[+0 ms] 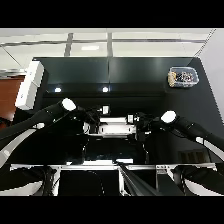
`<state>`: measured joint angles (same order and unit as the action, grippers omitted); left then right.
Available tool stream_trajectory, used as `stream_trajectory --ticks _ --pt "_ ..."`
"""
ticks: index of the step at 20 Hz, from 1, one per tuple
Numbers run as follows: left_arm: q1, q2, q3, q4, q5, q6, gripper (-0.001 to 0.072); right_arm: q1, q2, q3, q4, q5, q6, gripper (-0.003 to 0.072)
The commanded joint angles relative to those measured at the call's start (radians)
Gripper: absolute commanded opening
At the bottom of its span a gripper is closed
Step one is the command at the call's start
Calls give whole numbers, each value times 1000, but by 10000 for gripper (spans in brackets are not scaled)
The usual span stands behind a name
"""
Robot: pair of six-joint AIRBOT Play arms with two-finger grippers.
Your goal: Fold the box and place the chain.
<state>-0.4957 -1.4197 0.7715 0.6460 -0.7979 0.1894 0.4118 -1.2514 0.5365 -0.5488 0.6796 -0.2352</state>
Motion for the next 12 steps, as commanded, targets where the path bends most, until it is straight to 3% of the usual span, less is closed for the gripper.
stream_trajectory --ticks 1,2,6,7,8,9,10,12 --pt "0 -1 1 0 1 0 29 0 -3 -1 -3 1 6 446" --pt "0 -1 1 0 1 0 29 0 -3 -1 -3 0 6 403" --pt "1 4 5 3 0 -47 31 0 -3 -1 -6 0 6 403" --pt "2 16 12 28 0 -71 79 0 -3 -1 -6 0 6 403" --pt "6 34 19 65 0 -98 305 0 -3 -1 -6 0 6 403" --pt "14 60 26 113 1 -147 631 0 -3 -1 -6 -1 6 402" --pt "28 91 26 159 8 -206 713 0 -3 -1 -6 -4 6 403" --pt "66 159 26 252 -26 -321 713 0 -3 -1 -10 -7 6 403"
